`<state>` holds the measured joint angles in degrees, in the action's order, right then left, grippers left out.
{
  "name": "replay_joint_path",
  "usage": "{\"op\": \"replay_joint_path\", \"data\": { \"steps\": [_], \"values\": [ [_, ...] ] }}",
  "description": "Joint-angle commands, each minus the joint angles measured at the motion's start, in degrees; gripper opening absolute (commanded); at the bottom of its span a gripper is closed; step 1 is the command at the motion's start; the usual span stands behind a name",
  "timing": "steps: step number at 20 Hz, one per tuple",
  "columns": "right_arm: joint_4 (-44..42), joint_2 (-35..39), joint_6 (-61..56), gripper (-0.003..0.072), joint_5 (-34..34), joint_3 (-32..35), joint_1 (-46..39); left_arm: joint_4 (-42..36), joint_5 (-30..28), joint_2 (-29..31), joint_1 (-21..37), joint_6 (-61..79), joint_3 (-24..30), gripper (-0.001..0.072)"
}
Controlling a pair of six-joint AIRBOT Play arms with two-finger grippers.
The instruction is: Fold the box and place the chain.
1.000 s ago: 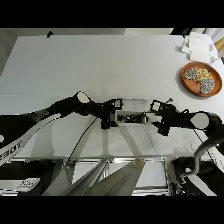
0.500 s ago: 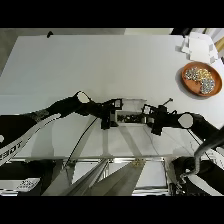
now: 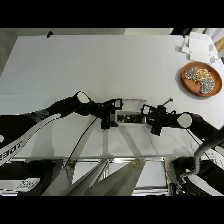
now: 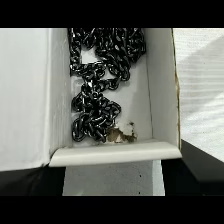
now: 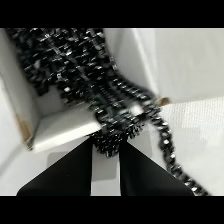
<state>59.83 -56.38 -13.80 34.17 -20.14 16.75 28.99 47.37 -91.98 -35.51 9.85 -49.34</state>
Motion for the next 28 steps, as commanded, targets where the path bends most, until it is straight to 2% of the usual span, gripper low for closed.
{"op": "replay_joint_path", "data": {
  "steps": [1, 9, 11, 13, 17, 21, 26, 28],
  "values": [
    [5.62, 4.22, -6.12, 0.0012, 2.05, -0.07, 0.02, 0.0, 0.0, 0.04, 0.04, 0.0, -0.02, 0.0008],
    [7.43, 25.05, -12.9, 0.0012, 20.57, -0.5, 0.02, 0.0, 0.0, 0.04, 0.04, 0.0, -0.02, 0.0008],
    [6.58, 29.09, -15.93, 0.0011, 24.33, -3.06, 0.02, 0.0, 0.0, 0.04, 0.04, 0.0, -0.02, 0.0008],
    [1.81, 30.53, -17.09, 0.0011, 24.96, -6.86, 0.02, 0.0, 0.0, 0.04, 0.04, 0.0, -0.02, 0.0008],
    [-12.9, 28.85, -15.3, 0.0011, 18.4, -11.5, 0.04, 0.0, 0.0, 0.04, 0.04, 0.0, -0.02, 0.0008],
    [-24.41, 20.9, -10.23, 0.0011, 15.69, -11.76, 0.24, 0.0, 0.0, 0.04, 0.04, 0.0, -0.02, 0.0008],
    [-24.85, 6.12, -9.49, 0.0012, 9.64, -11.76, 4.07, 0.0, 0.0, 0.04, 0.04, 0.0, -0.02, 0.0008],
    [-21.68, 1.16, -9.64, 0.0013, 9.57, -11.76, 5.11, 0.0, 0.0, 0.04, 0.04, 0.0, -0.02, 0.0008]
  ]
}}
